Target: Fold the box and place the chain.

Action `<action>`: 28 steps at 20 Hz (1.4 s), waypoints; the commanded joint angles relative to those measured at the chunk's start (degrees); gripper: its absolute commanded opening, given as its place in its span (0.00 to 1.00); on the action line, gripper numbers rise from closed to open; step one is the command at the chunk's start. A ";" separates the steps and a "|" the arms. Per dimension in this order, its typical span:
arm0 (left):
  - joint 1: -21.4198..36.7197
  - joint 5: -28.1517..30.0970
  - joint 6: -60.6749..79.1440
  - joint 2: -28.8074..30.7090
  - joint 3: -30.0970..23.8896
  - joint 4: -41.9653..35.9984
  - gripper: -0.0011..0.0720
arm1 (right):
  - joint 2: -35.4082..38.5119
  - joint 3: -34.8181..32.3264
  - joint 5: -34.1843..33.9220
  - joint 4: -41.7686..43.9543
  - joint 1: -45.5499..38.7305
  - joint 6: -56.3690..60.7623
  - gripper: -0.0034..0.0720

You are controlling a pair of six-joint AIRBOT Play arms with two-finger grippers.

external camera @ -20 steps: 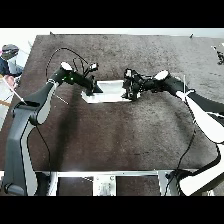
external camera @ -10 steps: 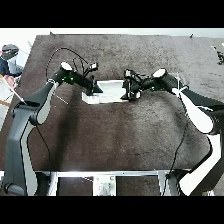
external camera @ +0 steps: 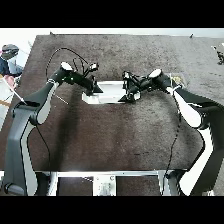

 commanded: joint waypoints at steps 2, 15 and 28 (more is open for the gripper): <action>-0.02 0.11 0.00 -0.02 0.00 0.02 0.03 | -1.68 0.35 0.48 0.00 -0.15 -0.35 0.92; -0.02 0.11 0.00 -0.02 0.00 0.02 0.03 | -1.77 0.33 0.04 0.02 -0.15 -0.33 0.85; -0.02 0.11 0.00 -0.02 0.00 0.02 0.03 | -2.25 0.33 0.07 0.02 -0.55 -0.31 0.82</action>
